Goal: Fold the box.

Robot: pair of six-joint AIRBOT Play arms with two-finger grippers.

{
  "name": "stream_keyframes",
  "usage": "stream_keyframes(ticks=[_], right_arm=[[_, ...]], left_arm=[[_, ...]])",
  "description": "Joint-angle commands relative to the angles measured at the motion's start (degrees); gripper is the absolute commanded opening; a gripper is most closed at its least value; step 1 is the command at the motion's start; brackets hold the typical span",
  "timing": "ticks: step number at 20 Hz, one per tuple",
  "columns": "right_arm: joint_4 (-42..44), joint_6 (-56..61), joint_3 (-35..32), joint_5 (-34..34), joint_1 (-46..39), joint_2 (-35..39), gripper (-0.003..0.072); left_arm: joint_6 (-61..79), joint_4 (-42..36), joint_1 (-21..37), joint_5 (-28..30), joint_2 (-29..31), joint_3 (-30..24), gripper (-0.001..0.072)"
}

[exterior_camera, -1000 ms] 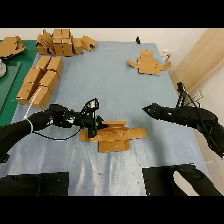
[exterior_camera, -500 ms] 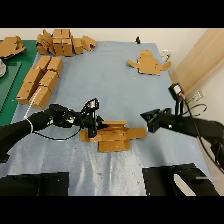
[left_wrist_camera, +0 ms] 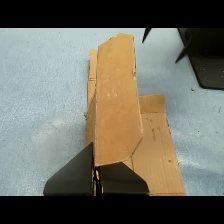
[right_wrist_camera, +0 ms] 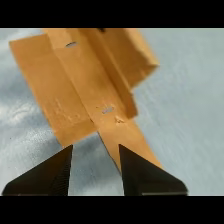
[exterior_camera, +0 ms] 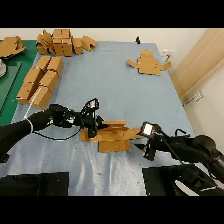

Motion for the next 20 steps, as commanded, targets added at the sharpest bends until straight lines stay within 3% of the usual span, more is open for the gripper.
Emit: stream_keyframes(ticks=[1,6,7,20], right_arm=[[-1.7,-9.3,-0.5,6.6,7.1,-7.8,0.0461],[-1.8,-13.8,-0.5,17.0,13.5,-15.3,0.0471],[-1.7,-13.8,-0.5,17.3,14.1,-16.1,0.0525],[-5.9,-13.8,-0.5,17.3,17.4,-20.7,0.0525]], left_arm=[[0.0,0.0,0.0,0.0,0.0,0.0,0.0011],[0.0,0.0,0.0,0.0,0.0,0.0,0.0011],[0.0,0.0,0.0,0.0,0.0,0.0,0.0011],[0.0,0.0,0.0,0.0,0.0,0.0,0.0012]])
